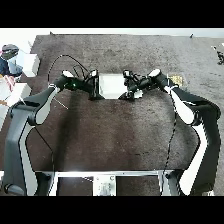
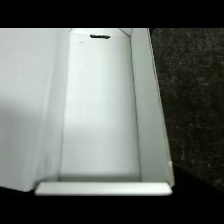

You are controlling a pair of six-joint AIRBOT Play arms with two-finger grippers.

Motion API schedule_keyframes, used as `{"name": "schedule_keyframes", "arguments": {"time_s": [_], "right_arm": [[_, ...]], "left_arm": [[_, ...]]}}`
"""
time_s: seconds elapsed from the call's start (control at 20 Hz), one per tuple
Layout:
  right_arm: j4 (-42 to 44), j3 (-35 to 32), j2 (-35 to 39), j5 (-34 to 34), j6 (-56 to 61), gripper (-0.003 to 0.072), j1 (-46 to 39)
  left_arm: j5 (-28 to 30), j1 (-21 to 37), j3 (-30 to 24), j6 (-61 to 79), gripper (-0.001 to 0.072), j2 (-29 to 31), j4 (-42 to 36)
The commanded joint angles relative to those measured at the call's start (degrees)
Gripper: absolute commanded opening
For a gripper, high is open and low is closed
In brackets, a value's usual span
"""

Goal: Fold the box and place the chain.

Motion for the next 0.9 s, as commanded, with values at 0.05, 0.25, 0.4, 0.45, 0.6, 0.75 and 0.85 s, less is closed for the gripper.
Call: {"name": "schedule_keyframes", "arguments": {"time_s": [0.05,0.25,0.4,0.45,0.6,0.75,0.85], "right_arm": [[0.0,0.0,0.0,0.1,-0.2,0.0465,0.0],[0.0,0.0,0.0,0.1,-0.2,0.0465,0.0],[0.0,0.0,0.0,0.1,-0.2,0.0465,0.0],[0.0,0.0,0.0,0.1,-0.2,0.0465,0.0],[0.0,0.0,0.0,0.1,-0.2,0.0465,0.0],[0.0,0.0,0.0,0.1,-0.2,0.0465,0.0],[0.0,0.0,0.0,0.1,-0.2,0.0465,0.0]], "left_arm": [[0.5,0.0,0.0,-0.9,0.0536,0.0,0.0],[0.5,0.0,0.0,-1.0,0.0536,0.0,0.0],[0.6,0.0,0.0,-1.0,0.0537,0.0,-0.1],[0.6,0.0,0.0,-1.0,0.0538,0.0,-0.2],[0.6,0.0,0.0,-1.0,0.0538,0.0,-0.2],[0.6,0.0,0.0,-1.0,0.0537,0.0,-0.2],[0.6,0.0,0.0,-1.0,0.0537,0.0,-0.2]]}}
